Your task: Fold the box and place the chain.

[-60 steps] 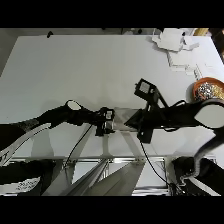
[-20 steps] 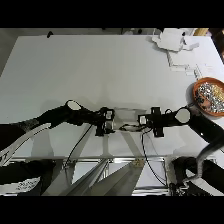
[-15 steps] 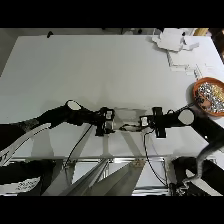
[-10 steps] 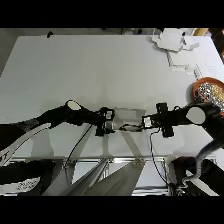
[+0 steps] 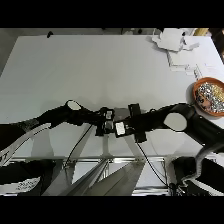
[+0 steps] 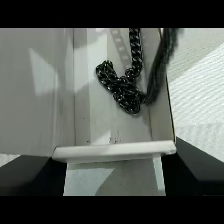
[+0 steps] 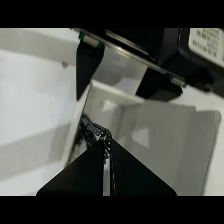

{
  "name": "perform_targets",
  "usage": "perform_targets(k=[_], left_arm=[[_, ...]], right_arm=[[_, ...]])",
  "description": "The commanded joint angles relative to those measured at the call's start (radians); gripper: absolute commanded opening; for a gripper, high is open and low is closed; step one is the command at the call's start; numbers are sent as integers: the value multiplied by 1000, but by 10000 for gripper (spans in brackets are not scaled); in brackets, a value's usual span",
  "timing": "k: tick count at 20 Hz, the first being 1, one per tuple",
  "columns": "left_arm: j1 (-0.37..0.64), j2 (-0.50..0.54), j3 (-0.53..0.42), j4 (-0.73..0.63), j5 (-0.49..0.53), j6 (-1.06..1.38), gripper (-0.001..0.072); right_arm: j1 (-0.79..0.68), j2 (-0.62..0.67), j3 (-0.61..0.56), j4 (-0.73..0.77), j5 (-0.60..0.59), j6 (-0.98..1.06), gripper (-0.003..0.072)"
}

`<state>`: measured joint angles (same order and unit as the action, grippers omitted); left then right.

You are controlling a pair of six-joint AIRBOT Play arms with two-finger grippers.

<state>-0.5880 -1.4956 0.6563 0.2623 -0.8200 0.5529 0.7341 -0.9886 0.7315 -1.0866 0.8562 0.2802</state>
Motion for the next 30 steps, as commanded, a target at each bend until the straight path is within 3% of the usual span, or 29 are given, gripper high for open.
perform_targets(k=[1,2,4,5,10,13,20,26,29,30], left_arm=[[0,1,0,0,0,0,363],[0,1,0,0,0,0,363],[0,1,0,0,0,0,363],[1,1,0,0,0,0,363],[1,1,0,0,0,0,363],[0,1,0,0,0,0,363],[0,1,0,0,0,0,363],[0,1,0,0,0,0,363],[0,1,0,0,0,0,363],[0,1,0,0,0,0,363]], right_arm=[[21,-116,5,18,-63,101,17],[14,-127,5,16,-64,113,26],[-3,-114,5,2,-64,113,212],[-16,-86,5,-18,-55,113,259],[-147,119,4,-179,115,83,259],[-287,137,-34,-189,205,24,259],[-427,122,-248,-188,27,-194,257],[-427,-11,-258,-126,-16,-248,257],[-426,-77,-258,-16,-16,-334,254],[-427,-89,-258,6,-16,-346,220]])
